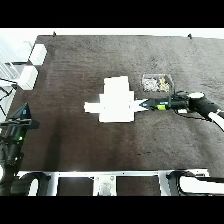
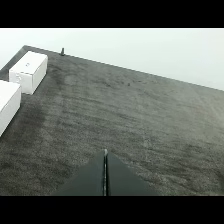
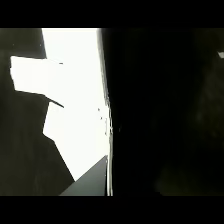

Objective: Fold the box and place the chain.

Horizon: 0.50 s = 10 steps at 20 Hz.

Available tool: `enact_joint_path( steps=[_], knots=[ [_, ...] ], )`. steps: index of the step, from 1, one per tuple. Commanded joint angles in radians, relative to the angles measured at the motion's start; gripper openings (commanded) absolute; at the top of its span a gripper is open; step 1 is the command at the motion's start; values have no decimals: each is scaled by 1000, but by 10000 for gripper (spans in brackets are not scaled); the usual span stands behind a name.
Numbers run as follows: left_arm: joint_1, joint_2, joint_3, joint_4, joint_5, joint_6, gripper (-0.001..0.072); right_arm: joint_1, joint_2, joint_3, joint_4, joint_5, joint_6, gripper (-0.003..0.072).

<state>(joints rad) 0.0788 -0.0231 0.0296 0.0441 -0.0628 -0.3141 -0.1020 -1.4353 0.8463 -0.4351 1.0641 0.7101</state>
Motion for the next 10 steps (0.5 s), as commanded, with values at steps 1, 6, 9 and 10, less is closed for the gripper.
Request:
enact_joint_path(
  steps=[1,6,9,10],
  knots=[
    [0,1,0,0,0,0,20,113,-36,56,8,-159,61,6],
    [0,1,0,0,0,0,21,167,-53,64,9,-274,83,5],
    [0,1,0,0,0,0,20,202,-55,72,16,-290,42,6],
    [0,1,0,0,0,0,21,210,-56,73,16,-314,37,6]
  ],
)
